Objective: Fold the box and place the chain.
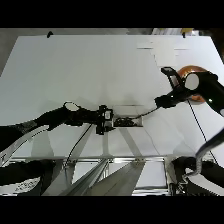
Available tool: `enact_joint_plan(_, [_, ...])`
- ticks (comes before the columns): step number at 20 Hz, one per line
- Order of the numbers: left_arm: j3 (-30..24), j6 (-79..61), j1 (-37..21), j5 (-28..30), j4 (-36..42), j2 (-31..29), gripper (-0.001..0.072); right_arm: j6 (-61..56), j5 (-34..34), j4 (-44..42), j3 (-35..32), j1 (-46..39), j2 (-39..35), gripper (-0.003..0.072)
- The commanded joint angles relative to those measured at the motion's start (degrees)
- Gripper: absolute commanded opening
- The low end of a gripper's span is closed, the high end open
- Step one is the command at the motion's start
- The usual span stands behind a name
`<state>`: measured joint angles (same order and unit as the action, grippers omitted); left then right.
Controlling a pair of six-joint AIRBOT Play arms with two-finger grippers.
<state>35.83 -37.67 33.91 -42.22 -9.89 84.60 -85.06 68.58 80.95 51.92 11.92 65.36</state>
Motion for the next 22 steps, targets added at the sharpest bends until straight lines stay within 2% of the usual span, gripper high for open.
enact_joint_plan(1, [0.00,0.02,0.00,0.00,0.00,-0.04,0.0069,0.70,3.76,-6.67,0.02,4.28,-6.95,0.0016])
enact_joint_plan(5, [0.00,0.00,-0.02,0.00,0.00,-0.04,0.0069,1.55,1.22,-13.99,0.02,14.05,-9.40,0.0016])
enact_joint_plan(8, [0.00,0.00,0.00,0.00,0.00,-0.04,0.0069,1.25,-4.98,-14.36,0.02,20.44,-9.40,0.0016])
enact_joint_plan(12, [0.00,0.02,0.00,0.00,0.00,-0.04,0.0069,0.81,-11.26,-14.36,0.02,24.52,-9.27,0.0016])
enact_joint_plan(14, [0.00,0.00,0.00,0.00,0.00,-0.04,0.0069,0.85,-11.69,-14.29,0.02,24.61,-8.61,0.0018])
enact_joint_plan(15, [0.00,0.00,0.00,0.00,0.00,-0.04,0.0069,0.87,-11.63,-14.01,0.02,24.61,-8.20,0.0047])
enact_joint_plan(16, [0.00,0.00,0.00,0.00,0.00,-0.04,0.0069,0.90,-11.61,-13.73,0.02,24.61,-7.98,0.0165])
enact_joint_plan(17, [0.00,0.00,0.00,0.00,0.00,-0.04,0.0069,0.96,-11.65,-13.60,0.02,24.61,-7.98,0.0247])
enact_joint_plan(20, [0.00,0.00,0.00,0.00,0.00,-0.04,0.0069,1.18,-11.91,-13.16,0.22,22.34,-8.04,0.0251])
enact_joint_plan(22, [0.00,0.00,0.00,0.00,0.00,-0.04,0.0069,1.16,-11.87,-12.48,1.42,17.64,-8.44,0.0231])
